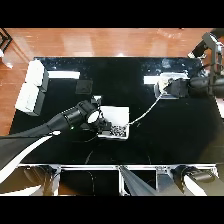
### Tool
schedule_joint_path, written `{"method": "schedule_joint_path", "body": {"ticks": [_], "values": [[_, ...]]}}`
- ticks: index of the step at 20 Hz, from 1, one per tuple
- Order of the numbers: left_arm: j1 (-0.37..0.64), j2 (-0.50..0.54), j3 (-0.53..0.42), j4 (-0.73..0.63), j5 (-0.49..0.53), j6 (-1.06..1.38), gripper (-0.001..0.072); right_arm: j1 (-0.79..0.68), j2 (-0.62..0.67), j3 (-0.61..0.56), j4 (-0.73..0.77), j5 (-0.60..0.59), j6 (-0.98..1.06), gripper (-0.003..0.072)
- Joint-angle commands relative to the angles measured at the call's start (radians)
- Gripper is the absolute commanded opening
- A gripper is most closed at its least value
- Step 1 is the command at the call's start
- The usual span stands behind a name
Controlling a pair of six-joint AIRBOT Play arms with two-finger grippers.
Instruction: Fold the box and place the chain.
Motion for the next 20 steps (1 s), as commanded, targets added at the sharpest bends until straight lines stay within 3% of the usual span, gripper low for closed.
{"method": "schedule_joint_path", "body": {"ticks": [1, 4, 8, 12, 14, 20], "values": [[-0.001, 0.0, 0.0, 0.0, 0.001, 0.0, 0.0023, 0.063, 0.049, 0.0, 0.213, 0.105, -0.059, 0.0018], [-0.001, 0.0, 0.0, 0.0, 0.001, 0.0, 0.0023, 0.144, 0.049, 0.0, 0.351, -0.001, -0.08, 0.0018], [-0.001, 0.0, 0.0, 0.0, 0.0, 0.0, 0.0022, 0.149, 0.049, 0.0, 0.579, -0.147, -0.178, 0.0018], [-0.001, 0.0, 0.0, 0.0, 0.0, 0.0, 0.0022, 0.175, 0.042, -0.016, 0.381, -0.061, -0.064, 0.0018], [0.0, 0.0, 0.0, 0.0, 0.001, 0.0, 0.0023, 0.23, 0.041, -0.056, 0.349, -0.047, -0.049, 0.0018], [-0.001, 0.0, 0.0, 0.0, 0.001, 0.0, 0.0022, 0.338, 0.009, -0.119, 0.348, -0.181, -0.035, 0.0018]]}}
